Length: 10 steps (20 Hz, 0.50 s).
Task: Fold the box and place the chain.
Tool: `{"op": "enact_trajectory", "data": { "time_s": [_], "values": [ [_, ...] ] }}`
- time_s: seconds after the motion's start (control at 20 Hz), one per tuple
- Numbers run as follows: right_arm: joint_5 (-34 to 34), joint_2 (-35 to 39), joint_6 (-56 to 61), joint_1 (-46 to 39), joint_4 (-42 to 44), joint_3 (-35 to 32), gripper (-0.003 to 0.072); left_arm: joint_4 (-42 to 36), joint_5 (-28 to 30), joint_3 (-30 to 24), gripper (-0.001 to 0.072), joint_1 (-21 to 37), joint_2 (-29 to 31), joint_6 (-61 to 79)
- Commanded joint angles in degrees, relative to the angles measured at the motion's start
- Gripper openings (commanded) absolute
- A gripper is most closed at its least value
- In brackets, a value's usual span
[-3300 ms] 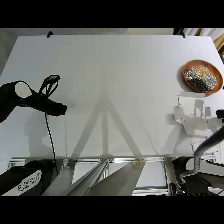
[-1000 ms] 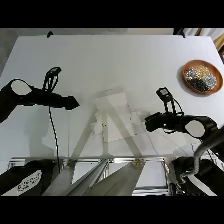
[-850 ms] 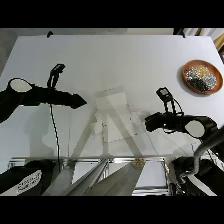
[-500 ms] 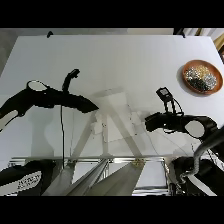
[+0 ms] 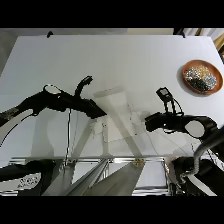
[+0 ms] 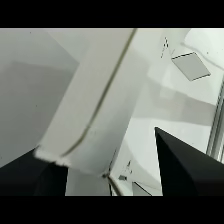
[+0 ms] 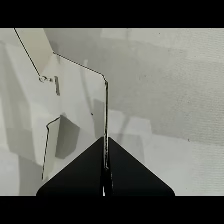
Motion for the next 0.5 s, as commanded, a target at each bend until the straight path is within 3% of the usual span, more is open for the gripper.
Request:
{"op": "enact_trajectory", "data": {
  "time_s": [0.0,0.2,0.35,0.45],
  "values": [
    [0.2,0.0,0.0,0.1,0.1,0.0,0.0014,-1.3,1.6,0.0,0.0553,-1.5,-0.5,2.3],
    [0.2,0.0,0.0,0.1,0.1,0.0,0.0014,-1.3,0.7,0.0,0.0312,-1.6,-0.9,3.4],
    [0.5,0.0,0.0,0.1,0.1,0.0,0.0014,-1.1,-0.2,0.0,0.0049,-1.6,-0.9,5.4],
    [1.3,0.0,0.0,0.1,0.1,0.0,0.0014,-0.9,-0.4,0.0,0.0007,-1.6,-0.9,7.1]
  ]
}}
